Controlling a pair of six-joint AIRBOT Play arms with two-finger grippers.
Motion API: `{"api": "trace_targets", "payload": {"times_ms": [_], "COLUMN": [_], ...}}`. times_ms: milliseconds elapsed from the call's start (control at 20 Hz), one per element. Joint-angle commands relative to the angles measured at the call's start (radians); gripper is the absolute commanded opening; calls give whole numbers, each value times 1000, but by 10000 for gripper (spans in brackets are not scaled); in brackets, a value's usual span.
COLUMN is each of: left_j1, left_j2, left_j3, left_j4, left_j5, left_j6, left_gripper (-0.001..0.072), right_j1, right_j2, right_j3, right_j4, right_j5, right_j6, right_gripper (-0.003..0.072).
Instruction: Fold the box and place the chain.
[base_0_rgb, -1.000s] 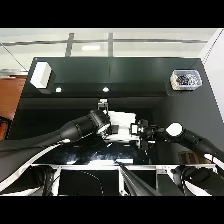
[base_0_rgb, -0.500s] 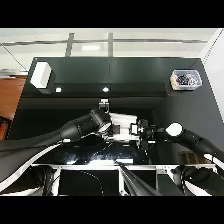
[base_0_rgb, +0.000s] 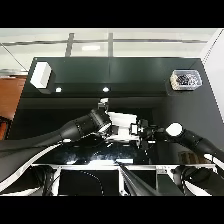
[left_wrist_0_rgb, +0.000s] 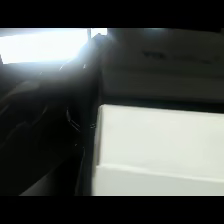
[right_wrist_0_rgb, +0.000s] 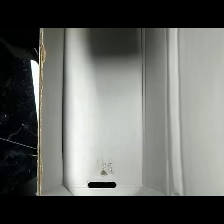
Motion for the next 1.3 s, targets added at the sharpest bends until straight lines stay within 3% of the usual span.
{"api": "trace_targets", "payload": {"times_ms": [0,50,250,350,550,750,1050,1100,1200,1250], "left_j1": [1,1,0,0,1,-8,4,4,4,4], "left_j2": [-7,-8,-6,-6,1,1,-14,-16,-19,-21], "left_j3": [1,1,2,10,16,15,15,15,15,15], "left_j4": [3,3,-1,0,6,-4,-5,-5,-5,-5], "left_j5": [21,13,0,-48,-64,-55,-30,-27,-28,-31], "left_j6": [6,8,24,27,39,45,6,6,6,6], "left_gripper": [159,39,28,28,29,29,30,29,29,29], "right_j1": [1,1,-2,-21,-34,-34,-33,-33,-32,-31], "right_j2": [-1,-1,0,6,59,93,93,93,93,93], "right_j3": [-1,-1,0,3,50,122,123,123,123,123], "right_j4": [0,0,1,-2,-137,-395,-426,-425,-422,-409], "right_j5": [1,1,-8,-8,137,233,233,232,230,230], "right_j6": [1,0,45,132,267,464,427,423,422,422], "right_gripper": [525,525,540,708,706,697,693,584,562,508]}}
